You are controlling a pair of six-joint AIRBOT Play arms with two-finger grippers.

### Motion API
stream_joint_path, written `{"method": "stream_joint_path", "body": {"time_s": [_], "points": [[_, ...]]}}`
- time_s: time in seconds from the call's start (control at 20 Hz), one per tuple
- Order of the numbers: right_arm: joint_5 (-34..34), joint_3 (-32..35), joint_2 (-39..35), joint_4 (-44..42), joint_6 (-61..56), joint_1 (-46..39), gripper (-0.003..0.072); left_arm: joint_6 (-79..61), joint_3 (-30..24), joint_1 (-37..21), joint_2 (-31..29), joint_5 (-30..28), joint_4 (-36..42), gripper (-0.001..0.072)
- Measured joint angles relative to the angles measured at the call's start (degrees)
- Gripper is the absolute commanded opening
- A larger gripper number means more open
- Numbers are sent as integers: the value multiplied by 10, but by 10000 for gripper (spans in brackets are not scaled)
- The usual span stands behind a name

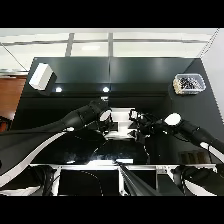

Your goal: Fold the box and place the chain.

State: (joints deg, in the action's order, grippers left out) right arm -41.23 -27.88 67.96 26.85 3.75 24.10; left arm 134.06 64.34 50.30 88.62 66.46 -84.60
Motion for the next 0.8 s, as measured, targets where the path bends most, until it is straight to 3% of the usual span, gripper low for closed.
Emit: {"method": "stream_joint_path", "body": {"time_s": [0.05,0.25,0.4,0.6,0.8], "points": [[5,0,0,3,-7,0,7,0,0,0,0,0,0,25],[3,-3,-22,29,-93,-9,7,0,0,0,0,-3,0,25],[-52,-33,-64,114,-259,-57,8,-1,0,0,0,-3,1,25],[-154,-81,-110,206,-515,-189,7,-2,0,0,0,-2,0,25],[-188,-61,-116,231,-716,-291,7,-2,0,0,0,-3,0,25]]}}
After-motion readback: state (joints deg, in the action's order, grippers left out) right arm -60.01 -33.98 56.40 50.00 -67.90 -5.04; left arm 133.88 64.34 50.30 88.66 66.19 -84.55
